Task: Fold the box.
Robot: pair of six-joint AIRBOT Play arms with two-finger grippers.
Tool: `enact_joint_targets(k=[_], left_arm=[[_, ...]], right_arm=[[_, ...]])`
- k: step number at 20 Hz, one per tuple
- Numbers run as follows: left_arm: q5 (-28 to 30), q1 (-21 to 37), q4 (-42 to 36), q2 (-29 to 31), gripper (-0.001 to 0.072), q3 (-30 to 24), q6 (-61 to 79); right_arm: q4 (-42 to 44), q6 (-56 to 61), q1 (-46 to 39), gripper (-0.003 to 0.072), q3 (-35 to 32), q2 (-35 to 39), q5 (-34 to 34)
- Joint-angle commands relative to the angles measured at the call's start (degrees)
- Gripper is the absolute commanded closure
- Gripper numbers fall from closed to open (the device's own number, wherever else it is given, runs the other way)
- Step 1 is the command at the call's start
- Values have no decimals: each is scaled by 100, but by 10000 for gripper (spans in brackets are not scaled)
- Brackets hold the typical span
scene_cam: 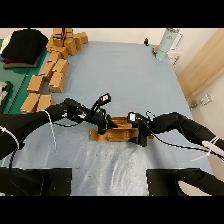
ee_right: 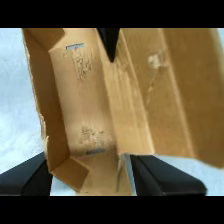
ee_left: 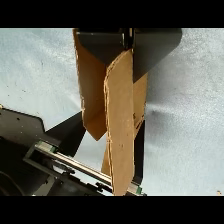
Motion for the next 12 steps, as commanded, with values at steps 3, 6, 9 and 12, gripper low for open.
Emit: enact_joint_targets(k=[3,6,9,12], left_arm=[[0,0,2,-2,698,2,0],[0,0,2,-2,698,2,2],[0,0,2,-2,699,2,0],[0,0,2,-2,698,2,0]], right_arm=[[144,-160,-44,-34,4,-68,-7],[146,-160,-42,-34,4,28,-63],[151,-162,15,-34,4,22,-61],[146,-162,114,-34,2,-42,-61]])
